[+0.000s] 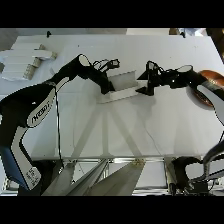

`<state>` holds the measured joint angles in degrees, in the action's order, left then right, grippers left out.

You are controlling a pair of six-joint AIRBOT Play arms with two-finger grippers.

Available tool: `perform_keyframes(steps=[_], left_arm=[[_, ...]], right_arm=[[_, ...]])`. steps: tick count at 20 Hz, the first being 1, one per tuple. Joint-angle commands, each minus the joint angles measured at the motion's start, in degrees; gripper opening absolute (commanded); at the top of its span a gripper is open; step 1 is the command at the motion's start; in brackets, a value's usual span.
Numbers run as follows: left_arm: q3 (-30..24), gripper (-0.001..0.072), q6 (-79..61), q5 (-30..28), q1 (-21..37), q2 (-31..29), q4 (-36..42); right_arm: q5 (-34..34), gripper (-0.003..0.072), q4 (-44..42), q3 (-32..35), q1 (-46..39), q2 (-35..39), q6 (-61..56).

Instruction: Fold the box and place the chain.

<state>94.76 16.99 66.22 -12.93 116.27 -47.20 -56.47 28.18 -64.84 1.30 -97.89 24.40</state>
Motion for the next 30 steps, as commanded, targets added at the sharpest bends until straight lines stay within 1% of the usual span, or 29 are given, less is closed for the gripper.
perform_keyframes(steps=[1,3,7,10,12,16,21,23,26,28,30], left_arm=[[0.07,0.0012,-0.02,0.00,-0.02,-0.04,0.00],[0.07,0.0012,-0.02,0.00,-0.02,-0.04,-0.02],[0.07,0.0012,-0.02,0.00,-0.02,-0.04,0.00],[0.07,0.0012,-0.02,0.00,-0.02,-0.04,0.00],[0.07,0.0012,-0.02,0.00,-0.02,-0.04,0.00],[0.07,0.0012,-0.02,0.00,-0.02,-0.04,0.00],[0.07,0.0012,-0.02,0.00,-0.02,-0.04,0.00],[0.07,0.0012,-0.02,0.00,-0.02,-0.04,0.00],[0.07,0.0012,-0.02,0.00,-0.02,-0.04,0.00],[0.07,0.0012,-0.02,0.00,-0.02,-0.04,0.00],[0.07,0.0012,-0.02,0.00,-0.02,-0.04,0.00]], right_arm=[[-0.44,0.0689,-0.15,-1.14,0.81,-1.57,-0.02],[-0.26,0.0689,-0.26,-1.51,1.55,-2.36,0.57],[-1.99,0.0689,-0.35,-2.62,2.49,-4.33,0.90],[-5.60,0.0689,3.45,-2.62,2.56,-4.37,-1.75],[-8.59,0.0689,3.56,-2.62,2.56,-4.37,-2.12],[-10.93,0.0689,3.80,-2.60,2.75,-4.37,-3.04],[-10.97,0.0688,9.42,-2.56,2.97,-4.37,-5.16],[-10.25,0.0689,8.57,-2.40,2.97,-4.39,-5.14],[-9.92,0.0688,4.44,-0.59,2.99,-4.39,-4.33],[-6.99,0.0688,1.57,1.60,2.97,-4.39,-3.48],[-6.08,0.0689,0.72,2.05,2.97,-4.33,-3.37]])
